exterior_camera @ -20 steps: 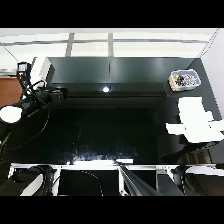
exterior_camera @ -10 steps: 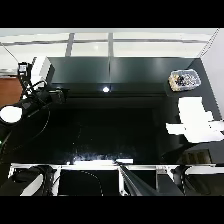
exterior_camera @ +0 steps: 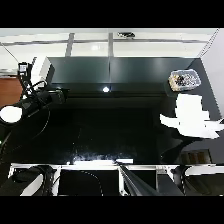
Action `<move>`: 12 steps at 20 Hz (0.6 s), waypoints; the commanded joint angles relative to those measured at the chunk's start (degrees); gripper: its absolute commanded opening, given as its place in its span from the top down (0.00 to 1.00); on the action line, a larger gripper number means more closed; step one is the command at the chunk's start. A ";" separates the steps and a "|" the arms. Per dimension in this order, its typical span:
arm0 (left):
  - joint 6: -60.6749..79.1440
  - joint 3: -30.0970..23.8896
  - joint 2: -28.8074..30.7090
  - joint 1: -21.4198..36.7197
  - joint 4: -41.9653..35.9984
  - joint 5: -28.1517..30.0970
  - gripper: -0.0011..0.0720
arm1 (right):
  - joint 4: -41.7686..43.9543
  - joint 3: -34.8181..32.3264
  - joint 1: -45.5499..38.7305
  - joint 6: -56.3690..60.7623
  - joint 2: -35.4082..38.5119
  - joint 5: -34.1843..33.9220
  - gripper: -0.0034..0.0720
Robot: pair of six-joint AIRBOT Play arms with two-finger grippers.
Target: Fold the box and place the chain.
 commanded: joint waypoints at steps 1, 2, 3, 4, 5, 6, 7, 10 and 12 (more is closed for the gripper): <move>0.11 0.07 -0.02 0.02 0.02 -0.07 0.02 | 5.18 0.04 0.39 1.70 2.38 2.25 0.95; 0.11 0.07 -0.02 0.02 0.02 -0.07 0.02 | 7.48 0.00 0.57 2.10 3.50 2.25 0.95; 0.11 0.07 -0.02 0.02 0.02 -0.07 0.02 | 10.29 -0.48 0.81 2.34 4.85 2.23 0.95; 0.04 0.07 -0.02 0.02 -0.02 -0.07 0.02 | 13.27 -1.49 1.20 2.49 6.29 2.19 0.95; -0.13 0.07 -0.02 0.02 -0.02 -0.02 0.02 | 15.63 -2.80 1.92 2.62 7.67 2.16 0.95; -0.11 0.07 -0.02 0.02 -0.02 -0.09 0.02 | 18.03 -4.92 2.99 2.67 9.42 1.75 0.95; -0.13 0.07 -0.02 0.02 -0.02 -0.15 0.02 | 19.89 -7.17 4.04 2.67 11.08 1.14 0.95; -0.13 0.07 -0.02 0.02 -0.02 -1.29 0.02 | 26.97 -15.10 7.37 2.51 16.04 -0.35 0.95; -0.11 0.07 -0.02 0.02 -0.02 -3.82 0.02 | 27.71 -19.54 10.99 2.16 18.84 -0.35 0.95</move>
